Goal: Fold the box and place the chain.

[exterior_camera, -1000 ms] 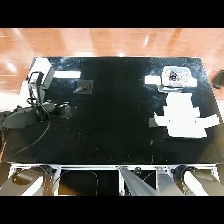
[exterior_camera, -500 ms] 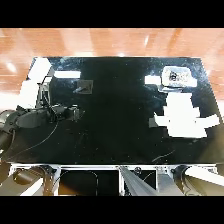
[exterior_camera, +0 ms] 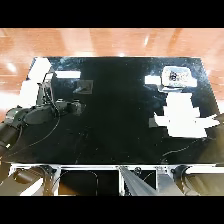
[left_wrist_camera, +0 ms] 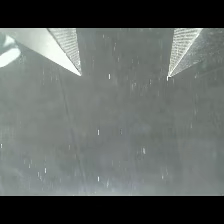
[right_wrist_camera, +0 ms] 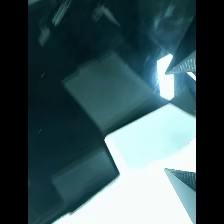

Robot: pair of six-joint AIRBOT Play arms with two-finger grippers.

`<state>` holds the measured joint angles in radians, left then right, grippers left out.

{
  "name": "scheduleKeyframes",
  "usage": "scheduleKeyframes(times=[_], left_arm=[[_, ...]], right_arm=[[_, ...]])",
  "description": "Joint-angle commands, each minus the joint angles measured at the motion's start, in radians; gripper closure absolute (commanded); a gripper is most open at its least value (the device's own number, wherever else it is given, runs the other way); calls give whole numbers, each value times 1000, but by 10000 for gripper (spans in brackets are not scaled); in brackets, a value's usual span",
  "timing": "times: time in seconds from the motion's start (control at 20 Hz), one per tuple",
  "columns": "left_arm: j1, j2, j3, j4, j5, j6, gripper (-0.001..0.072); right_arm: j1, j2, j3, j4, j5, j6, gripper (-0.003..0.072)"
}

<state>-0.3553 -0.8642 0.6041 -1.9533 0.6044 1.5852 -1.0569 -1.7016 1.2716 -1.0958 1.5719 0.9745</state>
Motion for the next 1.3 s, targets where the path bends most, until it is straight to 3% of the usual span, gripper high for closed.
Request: scheduleKeyframes(times=[0.0, 0.65, 0.7, 0.8, 1.1, 1.25], left_arm=[[-1, -13, 0, 1, -43, 0, 85], [-2, -13, 0, 0, -32, 0, 86], [-2, -13, 0, 0, -32, 0, 85], [-2, -13, 0, 0, -32, 0, 85], [-2, -13, 0, 0, -30, 0, 85], [-2, -13, 0, -4, 5, -1, 86]], right_arm=[[5, -37, 33, 30, 32, -14, -32], [206, -68, 28, -136, 90, 43, -23], [213, -68, 22, -136, 94, 42, 112], [224, -68, 20, -133, 107, 34, 661], [319, -49, 13, -53, 165, 13, 654], [426, 8, -66, 33, 161, 13, 655]])
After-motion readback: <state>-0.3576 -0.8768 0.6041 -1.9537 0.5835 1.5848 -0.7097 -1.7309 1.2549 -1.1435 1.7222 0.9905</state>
